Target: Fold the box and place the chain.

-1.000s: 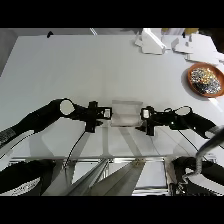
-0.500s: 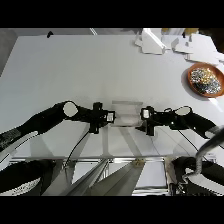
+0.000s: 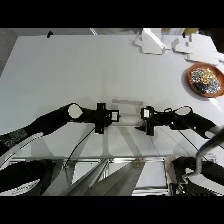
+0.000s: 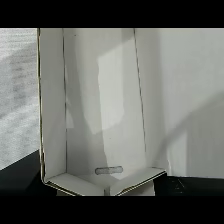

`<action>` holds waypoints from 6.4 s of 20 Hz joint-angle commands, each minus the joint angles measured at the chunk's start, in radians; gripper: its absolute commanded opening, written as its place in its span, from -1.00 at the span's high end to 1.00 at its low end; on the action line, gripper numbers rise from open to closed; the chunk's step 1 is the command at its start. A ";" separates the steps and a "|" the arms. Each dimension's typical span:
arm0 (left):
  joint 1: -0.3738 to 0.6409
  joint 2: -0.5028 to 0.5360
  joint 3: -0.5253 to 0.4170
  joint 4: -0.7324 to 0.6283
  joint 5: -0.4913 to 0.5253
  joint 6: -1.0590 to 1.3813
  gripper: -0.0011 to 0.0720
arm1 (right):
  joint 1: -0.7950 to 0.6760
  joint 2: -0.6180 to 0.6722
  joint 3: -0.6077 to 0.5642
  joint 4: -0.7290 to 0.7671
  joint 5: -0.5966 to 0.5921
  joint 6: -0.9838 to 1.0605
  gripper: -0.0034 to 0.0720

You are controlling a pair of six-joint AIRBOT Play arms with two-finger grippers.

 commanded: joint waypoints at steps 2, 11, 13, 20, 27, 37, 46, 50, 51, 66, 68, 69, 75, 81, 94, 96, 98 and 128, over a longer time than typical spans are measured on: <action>-0.021 -0.012 0.000 -0.037 0.034 0.001 0.45 | 0.000 0.000 0.001 0.000 0.000 -0.001 0.21; -0.032 -0.020 0.000 -0.057 0.051 -0.001 -0.27 | 0.000 0.000 0.001 0.000 0.000 -0.001 0.21; -0.032 -0.019 0.000 -0.057 0.045 -0.008 -0.29 | 0.000 0.000 0.001 0.000 0.000 -0.001 0.21; 0.023 0.158 0.000 0.202 -0.099 -0.614 0.96 | 0.000 0.000 0.001 0.000 0.000 -0.001 0.21; 0.205 0.402 -0.001 0.549 -0.330 -1.602 0.96 | 0.000 0.000 0.001 0.000 0.000 -0.001 0.21; 0.177 0.079 -0.036 0.295 -0.217 -1.755 0.96 | 0.000 0.000 0.001 0.000 0.000 -0.001 0.21; 0.103 0.029 0.003 0.141 -0.202 -1.637 0.96 | 0.000 0.000 0.001 0.000 0.000 -0.001 0.21; 0.095 0.063 0.043 0.138 -0.200 -1.638 0.86 | 0.000 0.000 0.001 0.000 0.000 -0.001 0.21; 0.092 0.063 0.043 0.138 -0.197 -1.638 0.78 | 0.000 0.000 0.001 0.000 0.000 -0.001 0.21; 0.073 0.063 0.079 0.151 -0.190 -1.634 0.34 | 0.000 0.000 0.001 0.000 0.000 -0.001 0.21; 0.080 0.066 0.080 0.153 -0.197 -1.634 0.34 | 0.000 0.000 0.001 0.000 0.000 -0.001 0.21; 0.082 0.070 0.081 0.154 -0.201 -1.634 0.34 | 0.000 0.000 0.001 0.000 0.000 -0.001 0.21; 0.076 0.075 0.081 0.152 -0.220 -1.635 0.06 | 0.000 0.000 0.001 0.000 0.000 -0.001 0.21; 0.025 0.025 0.142 0.196 -0.240 -1.670 0.02 | 0.000 0.000 0.001 0.000 0.000 -0.001 0.21; -0.090 -0.022 0.257 0.451 -0.325 -2.020 0.02 | 0.000 0.000 0.001 0.000 0.000 -0.001 0.21; -0.109 -0.049 0.287 0.486 -0.349 -2.064 0.02 | 0.000 0.000 0.001 0.000 0.000 -0.001 0.21; -0.120 -0.081 0.316 0.538 -0.364 -2.168 0.02 | 0.000 0.000 0.001 0.000 0.000 -0.001 0.21; -0.192 -0.360 0.606 0.745 -0.591 -2.420 0.87 | 0.000 0.000 0.001 0.000 0.000 -0.001 0.21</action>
